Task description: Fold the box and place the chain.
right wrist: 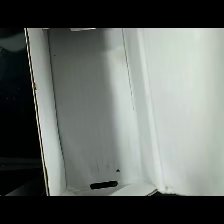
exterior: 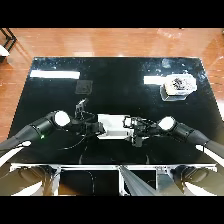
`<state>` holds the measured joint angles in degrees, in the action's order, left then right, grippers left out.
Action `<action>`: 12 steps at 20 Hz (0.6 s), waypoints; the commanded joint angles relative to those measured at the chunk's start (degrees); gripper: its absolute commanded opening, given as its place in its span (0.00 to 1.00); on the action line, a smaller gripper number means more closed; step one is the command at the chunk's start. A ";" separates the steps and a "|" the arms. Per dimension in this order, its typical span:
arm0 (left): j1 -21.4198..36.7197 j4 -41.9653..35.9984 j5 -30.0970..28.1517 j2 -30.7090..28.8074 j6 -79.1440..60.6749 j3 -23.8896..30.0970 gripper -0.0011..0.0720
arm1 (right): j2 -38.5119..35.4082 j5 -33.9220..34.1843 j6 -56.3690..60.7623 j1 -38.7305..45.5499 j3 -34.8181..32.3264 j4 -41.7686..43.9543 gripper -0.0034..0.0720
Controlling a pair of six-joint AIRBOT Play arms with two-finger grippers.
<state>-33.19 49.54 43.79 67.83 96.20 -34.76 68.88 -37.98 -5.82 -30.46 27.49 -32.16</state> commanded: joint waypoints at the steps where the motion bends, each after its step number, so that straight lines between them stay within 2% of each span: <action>1: -4.66 21.79 0.59 0.28 18.69 -4.96 0.77 | 0.02 0.09 0.04 -0.04 0.02 -0.04 0.52; 2: -6.40 28.76 2.29 0.90 25.70 -6.71 0.77 | 0.02 0.09 0.07 -0.04 0.02 -0.04 0.52; 4: -9.35 35.67 7.08 3.02 31.76 -10.29 0.77 | 0.02 0.09 0.07 -0.04 0.02 -0.04 0.52; 5: -10.49 36.83 9.27 4.15 32.72 -12.00 0.77 | 0.02 0.09 0.04 -0.04 0.02 -0.04 0.52; 6: -11.52 37.33 11.04 5.22 33.53 -13.44 0.71 | 0.02 0.09 0.04 -0.04 0.02 -0.04 0.52; 7: -12.39 37.42 12.31 6.38 34.14 -14.75 0.60 | 0.02 0.09 0.07 -0.04 0.02 -0.04 0.52; 12: -15.21 37.44 13.51 9.51 38.80 -17.29 0.57 | 0.02 0.11 0.04 -0.04 0.02 -0.04 0.52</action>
<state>-46.68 84.86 55.27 75.72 130.54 -50.39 68.88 -37.89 -5.78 -30.46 27.49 -32.18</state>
